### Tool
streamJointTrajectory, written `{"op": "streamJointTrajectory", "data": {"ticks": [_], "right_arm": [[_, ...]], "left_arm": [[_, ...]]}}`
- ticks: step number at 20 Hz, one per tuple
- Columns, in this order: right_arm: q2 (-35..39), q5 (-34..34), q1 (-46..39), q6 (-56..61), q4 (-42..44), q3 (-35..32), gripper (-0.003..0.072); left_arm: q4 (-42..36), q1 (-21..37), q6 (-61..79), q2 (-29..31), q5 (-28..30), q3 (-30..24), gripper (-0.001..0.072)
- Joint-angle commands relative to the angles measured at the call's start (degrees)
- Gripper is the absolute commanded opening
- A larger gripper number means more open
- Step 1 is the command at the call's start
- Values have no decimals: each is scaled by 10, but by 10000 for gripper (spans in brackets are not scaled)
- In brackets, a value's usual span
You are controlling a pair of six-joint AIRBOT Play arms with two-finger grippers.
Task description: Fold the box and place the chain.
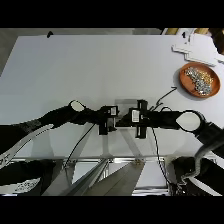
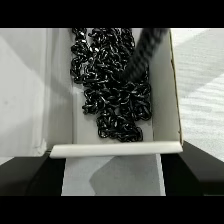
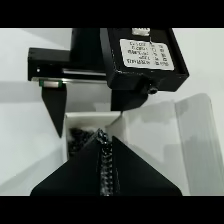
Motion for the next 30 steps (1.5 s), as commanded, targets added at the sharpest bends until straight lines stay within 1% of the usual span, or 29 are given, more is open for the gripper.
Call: {"op": "streamJointTrajectory", "data": {"ticks": [1, 2, 5, 8, 11, 13, 14, 16, 20, 23, 28, 30], "right_arm": [[-37, -16, 10, -3, 6, 0, 194], [-38, -18, 9, -5, 5, 0, 243], [-14, -19, -19, -5, 4, 0, 242], [42, -15, -80, -5, -6, 0, 241], [82, 9, -163, -5, -60, 0, 241], [82, 42, -217, -5, -110, 0, 240], [75, 49, -235, -4, -138, 0, 225], [55, 49, -247, -4, -159, 0, 223], [-5, 50, -247, -6, -162, 0, 223], [-50, 68, -247, -52, -161, 0, 223], [-122, 95, -247, -116, -145, 0, 223], [-140, 95, -247, -148, -102, 0, 223]], "left_arm": [[0, 0, 0, 0, 0, 0, 141], [0, 0, 0, 0, 0, 0, 141], [0, 0, 0, 0, 0, 0, 141], [0, 0, 0, 0, 0, 0, 141], [0, 0, 0, 0, 0, 0, 141], [0, 0, 0, 0, 0, 0, 141], [0, 0, 0, 0, 0, 0, 141], [0, 0, 0, 0, 0, 0, 141], [0, 0, 0, 0, 0, 0, 141], [0, 0, 0, 0, 0, 0, 141], [0, 0, 0, 0, 0, 0, 141], [0, 0, 0, 0, 0, 0, 141]]}}
